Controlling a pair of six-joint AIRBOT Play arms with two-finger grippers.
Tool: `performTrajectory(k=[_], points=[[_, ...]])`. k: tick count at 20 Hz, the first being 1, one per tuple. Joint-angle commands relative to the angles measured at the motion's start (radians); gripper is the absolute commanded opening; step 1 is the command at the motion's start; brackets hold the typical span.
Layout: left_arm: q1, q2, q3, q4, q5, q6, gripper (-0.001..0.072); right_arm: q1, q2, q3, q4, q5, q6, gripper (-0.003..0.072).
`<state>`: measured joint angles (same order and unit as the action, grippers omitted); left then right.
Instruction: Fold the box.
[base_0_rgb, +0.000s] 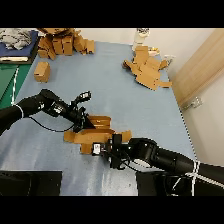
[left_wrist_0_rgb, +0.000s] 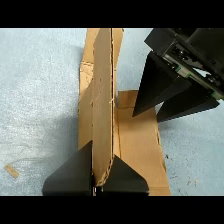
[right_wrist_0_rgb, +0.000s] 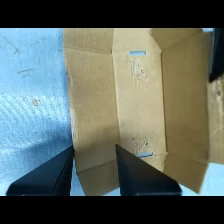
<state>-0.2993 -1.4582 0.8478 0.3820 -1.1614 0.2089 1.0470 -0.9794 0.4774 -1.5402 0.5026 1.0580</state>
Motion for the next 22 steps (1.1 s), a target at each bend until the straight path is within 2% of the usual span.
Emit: performTrajectory(k=[1,3,4,5,9,16,22], points=[[0.000,-0.001,0.001,0.000,0.000,0.000,0.0014,-0.001,0.001,0.001,0.003,-0.018,0.008,0.0412],[0.000,-0.001,0.001,0.000,0.000,0.000,0.0014,-0.001,0.001,0.001,0.003,-0.014,0.007,0.0549],[0.000,-0.001,0.001,0.000,0.000,0.000,0.0014,-0.001,0.001,0.001,0.003,-0.007,0.006,0.0553],[0.000,-0.001,0.001,0.000,0.000,0.000,0.0014,-0.001,0.002,0.001,0.004,0.002,-0.012,0.0719],[0.000,0.000,0.001,0.000,0.000,0.000,0.0014,-0.062,0.011,0.002,0.080,0.011,-0.046,0.0719],[0.000,-0.001,0.001,0.000,0.000,0.000,0.0014,-0.111,0.013,0.001,0.022,-0.043,-0.045,0.0718],[0.000,-0.001,0.001,0.000,0.000,0.000,0.0014,-0.064,0.041,0.001,0.067,0.007,-0.046,0.0718]])
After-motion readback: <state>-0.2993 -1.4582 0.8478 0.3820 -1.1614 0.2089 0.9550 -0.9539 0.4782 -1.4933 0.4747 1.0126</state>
